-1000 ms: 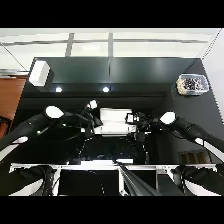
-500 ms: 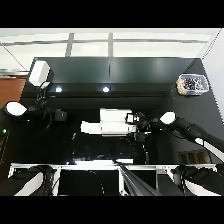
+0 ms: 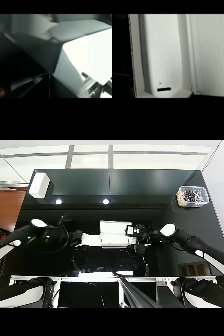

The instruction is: Fold the box and place the chain.

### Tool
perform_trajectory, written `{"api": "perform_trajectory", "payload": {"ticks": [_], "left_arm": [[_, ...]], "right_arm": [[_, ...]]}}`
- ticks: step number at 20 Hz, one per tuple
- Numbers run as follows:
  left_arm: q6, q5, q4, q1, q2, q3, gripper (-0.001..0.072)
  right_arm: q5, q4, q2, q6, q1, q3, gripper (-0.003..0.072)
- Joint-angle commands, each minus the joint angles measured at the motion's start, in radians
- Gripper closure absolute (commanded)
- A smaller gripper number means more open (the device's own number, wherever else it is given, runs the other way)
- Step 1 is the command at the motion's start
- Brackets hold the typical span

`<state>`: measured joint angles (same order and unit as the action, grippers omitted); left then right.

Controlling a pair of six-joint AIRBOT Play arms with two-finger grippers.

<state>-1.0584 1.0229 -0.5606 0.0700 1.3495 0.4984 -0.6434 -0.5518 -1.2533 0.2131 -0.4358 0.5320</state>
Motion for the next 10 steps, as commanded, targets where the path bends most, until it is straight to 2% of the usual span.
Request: {"api": "perform_trajectory", "payload": {"ticks": [1, 5, 6, 7, 9, 10], "left_arm": [[0.200, -0.008, 0.226, 0.062, 0.051, 0.001, 0.0683], [0.252, 0.084, 0.197, 0.065, 0.043, 0.056, 0.0676], [0.251, 0.102, 0.175, 0.065, 0.037, 0.077, 0.0605], [0.251, 0.119, 0.156, 0.065, 0.033, 0.098, 0.0465], [0.251, 0.151, 0.121, 0.067, 0.032, 0.144, 0.0099], [0.252, 0.169, 0.119, 0.068, 0.032, 0.161, 0.0034]], "right_arm": [[0.000, 0.000, 0.000, 0.000, -0.001, 0.000, 0.0387], [0.000, 0.000, 0.000, 0.000, -0.001, 0.000, 0.0387], [0.000, 0.000, 0.000, 0.000, -0.001, 0.000, 0.0387], [0.000, 0.000, 0.000, 0.000, -0.001, 0.000, 0.0387], [0.000, 0.000, 0.000, 0.000, -0.001, 0.000, 0.0387], [0.000, 0.000, 0.000, 0.000, -0.001, 0.000, 0.0388]]}}
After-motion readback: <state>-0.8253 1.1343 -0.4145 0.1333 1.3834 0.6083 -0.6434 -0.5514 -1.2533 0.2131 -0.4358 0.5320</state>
